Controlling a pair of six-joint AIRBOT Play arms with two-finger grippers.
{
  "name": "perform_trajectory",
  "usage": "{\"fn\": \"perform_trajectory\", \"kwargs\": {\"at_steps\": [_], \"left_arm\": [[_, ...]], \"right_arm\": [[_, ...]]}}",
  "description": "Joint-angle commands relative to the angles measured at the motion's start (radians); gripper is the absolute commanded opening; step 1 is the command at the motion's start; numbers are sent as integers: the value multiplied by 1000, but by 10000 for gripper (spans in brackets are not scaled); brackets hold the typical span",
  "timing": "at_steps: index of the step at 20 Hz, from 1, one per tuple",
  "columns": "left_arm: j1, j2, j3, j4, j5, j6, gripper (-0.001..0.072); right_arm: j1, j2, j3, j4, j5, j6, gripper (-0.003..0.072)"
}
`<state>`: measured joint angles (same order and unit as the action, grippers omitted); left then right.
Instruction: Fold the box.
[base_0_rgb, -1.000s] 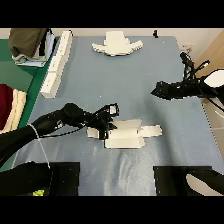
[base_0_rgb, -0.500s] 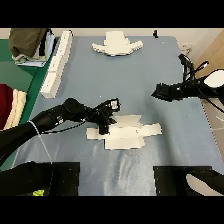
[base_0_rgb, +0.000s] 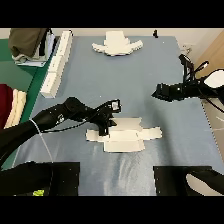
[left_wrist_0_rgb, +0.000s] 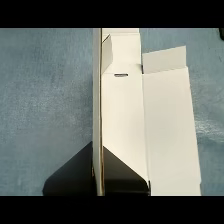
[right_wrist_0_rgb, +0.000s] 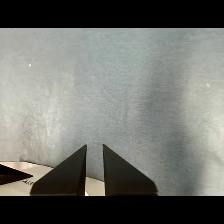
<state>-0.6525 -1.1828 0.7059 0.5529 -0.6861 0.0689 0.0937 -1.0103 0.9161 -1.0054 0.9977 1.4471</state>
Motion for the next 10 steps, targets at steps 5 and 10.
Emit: {"fn": "perform_trajectory", "kwargs": {"at_steps": [5,10], "left_arm": [[-1,-26,0,9,-52,-10,12],[0,-26,0,9,-87,-10,12]], "right_arm": [[0,0,1,-2,16,0,156],[0,0,1,-2,19,0,156]]}}
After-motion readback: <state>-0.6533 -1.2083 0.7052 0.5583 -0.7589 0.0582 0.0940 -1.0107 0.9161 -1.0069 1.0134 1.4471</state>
